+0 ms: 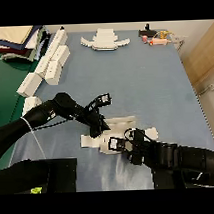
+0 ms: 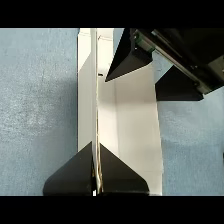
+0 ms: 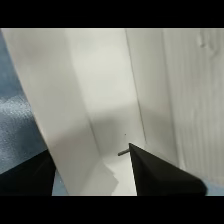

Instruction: Fold the box.

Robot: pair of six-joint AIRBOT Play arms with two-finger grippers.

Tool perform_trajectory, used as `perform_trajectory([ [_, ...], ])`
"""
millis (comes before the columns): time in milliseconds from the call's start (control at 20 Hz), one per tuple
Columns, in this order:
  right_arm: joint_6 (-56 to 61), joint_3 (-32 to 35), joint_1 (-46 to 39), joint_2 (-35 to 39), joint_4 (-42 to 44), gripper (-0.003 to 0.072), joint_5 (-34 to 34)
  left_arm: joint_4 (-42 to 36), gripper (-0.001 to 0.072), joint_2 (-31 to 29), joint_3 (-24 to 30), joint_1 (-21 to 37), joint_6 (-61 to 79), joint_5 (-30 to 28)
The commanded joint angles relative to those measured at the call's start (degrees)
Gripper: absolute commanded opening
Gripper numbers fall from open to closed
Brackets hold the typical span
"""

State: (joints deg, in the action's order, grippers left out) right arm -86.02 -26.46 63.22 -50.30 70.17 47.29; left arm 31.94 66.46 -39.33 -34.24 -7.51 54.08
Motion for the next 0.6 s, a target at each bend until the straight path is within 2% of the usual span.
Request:
perform_trajectory([
  [0,3.4,-2.7,0.1,-0.7,-1.8,0.0643,4.0,0.0,0.0014,0.0,0.0,0.0,0.0,0.0],
  [200,8.4,-3.8,0.1,-0.7,-2.5,0.0643,10.1,0.0,0.0014,0.0,0.0,0.0,0.0,0.0],
  [550,13.1,-4.0,0.1,0.2,-2.8,0.0648,10.1,0.0,0.0014,0.0,0.0,0.0,0.0,0.0],
])
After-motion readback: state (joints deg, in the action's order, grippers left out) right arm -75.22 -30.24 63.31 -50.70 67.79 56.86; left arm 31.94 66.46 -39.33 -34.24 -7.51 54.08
